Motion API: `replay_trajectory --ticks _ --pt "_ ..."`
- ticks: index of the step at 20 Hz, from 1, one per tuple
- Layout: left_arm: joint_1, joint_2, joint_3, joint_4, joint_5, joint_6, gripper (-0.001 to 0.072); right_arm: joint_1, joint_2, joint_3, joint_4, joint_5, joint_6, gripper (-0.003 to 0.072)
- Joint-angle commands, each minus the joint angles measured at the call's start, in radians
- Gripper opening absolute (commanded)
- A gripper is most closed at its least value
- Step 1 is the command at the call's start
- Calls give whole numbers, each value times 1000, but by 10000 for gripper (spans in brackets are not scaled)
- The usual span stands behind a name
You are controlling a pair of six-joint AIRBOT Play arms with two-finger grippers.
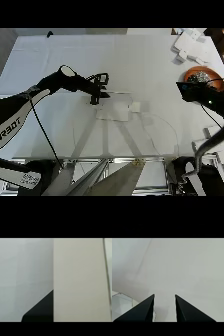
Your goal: Fold the box and place the chain.
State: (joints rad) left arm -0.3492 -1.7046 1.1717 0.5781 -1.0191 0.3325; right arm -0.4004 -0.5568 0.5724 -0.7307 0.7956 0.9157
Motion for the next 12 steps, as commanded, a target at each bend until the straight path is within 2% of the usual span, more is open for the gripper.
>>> replay_trajectory --ticks 1,12 --pt "1 -23 1 -26 -1 21 7 -1 1 1 0 -3 0 287" --pt "34 -26 1 -29 20 -30 8 -1 0 1 0 -2 0 287"
